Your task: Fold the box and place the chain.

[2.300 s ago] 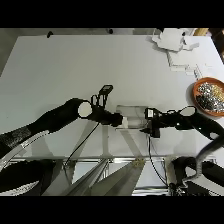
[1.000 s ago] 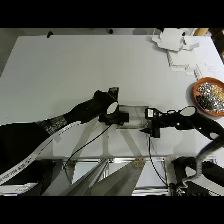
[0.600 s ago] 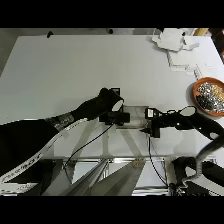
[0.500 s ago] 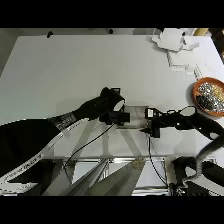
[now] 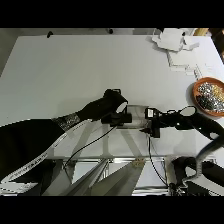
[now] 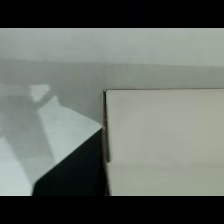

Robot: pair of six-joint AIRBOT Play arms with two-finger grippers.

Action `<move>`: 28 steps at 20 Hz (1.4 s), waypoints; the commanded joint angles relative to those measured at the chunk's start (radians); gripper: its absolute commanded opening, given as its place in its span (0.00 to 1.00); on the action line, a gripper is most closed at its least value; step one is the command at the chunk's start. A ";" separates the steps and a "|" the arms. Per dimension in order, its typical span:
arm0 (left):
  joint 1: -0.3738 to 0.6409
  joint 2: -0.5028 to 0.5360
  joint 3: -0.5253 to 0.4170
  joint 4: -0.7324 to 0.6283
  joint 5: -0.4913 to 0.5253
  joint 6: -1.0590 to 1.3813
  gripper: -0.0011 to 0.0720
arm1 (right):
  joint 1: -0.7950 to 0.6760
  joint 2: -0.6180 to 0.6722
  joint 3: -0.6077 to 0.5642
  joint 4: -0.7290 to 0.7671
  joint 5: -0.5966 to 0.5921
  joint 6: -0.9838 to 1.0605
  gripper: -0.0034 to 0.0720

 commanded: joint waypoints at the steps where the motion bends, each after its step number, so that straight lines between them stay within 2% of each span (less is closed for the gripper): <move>1: -0.011 -0.016 0.001 0.000 0.007 -0.019 0.04 | 0.000 0.000 0.000 0.000 0.000 0.000 0.65; 5: -0.012 -0.017 0.001 0.005 -0.011 -0.018 0.02 | 0.000 0.000 0.000 0.000 0.000 0.000 0.65; 6: -0.012 -0.016 0.001 0.004 -0.013 -0.018 0.04 | 0.000 0.000 0.000 0.000 0.000 0.000 0.65; 8: -0.012 -0.015 0.001 0.001 -0.014 -0.013 0.14 | 0.000 0.000 0.000 0.000 0.000 0.000 0.65; 11: -0.013 -0.015 0.001 -0.013 -0.016 -0.004 0.14 | 0.000 0.000 0.000 0.000 0.000 0.000 0.65; 12: -0.012 -0.015 0.001 -0.016 -0.014 0.001 0.12 | 0.000 0.000 0.000 0.000 0.000 0.000 0.65; 13: -0.011 -0.015 0.001 -0.016 -0.014 0.001 0.03 | 0.000 0.000 0.000 0.000 0.000 0.000 0.65; 15: -0.010 -0.015 0.001 -0.014 -0.008 0.001 0.02 | 0.000 0.000 0.000 0.000 0.000 0.000 0.65; 16: -0.009 -0.015 0.001 -0.014 -0.005 0.001 0.03 | 0.000 0.000 0.000 0.000 0.000 0.000 0.65; 17: -0.009 -0.015 0.001 -0.015 -0.005 0.001 0.10 | 0.000 0.000 0.000 0.000 0.000 0.000 0.65; 19: -0.010 -0.014 0.001 -0.016 -0.007 0.001 0.36 | 0.000 0.000 0.000 0.000 0.000 0.000 0.65; 20: -0.010 -0.011 0.001 -0.016 -0.008 0.001 0.41 | 0.000 0.000 0.000 0.000 0.000 0.000 0.65; 28: -0.010 0.016 0.001 -0.011 -0.006 0.005 0.38 | 0.000 0.000 0.000 0.000 0.000 0.000 0.65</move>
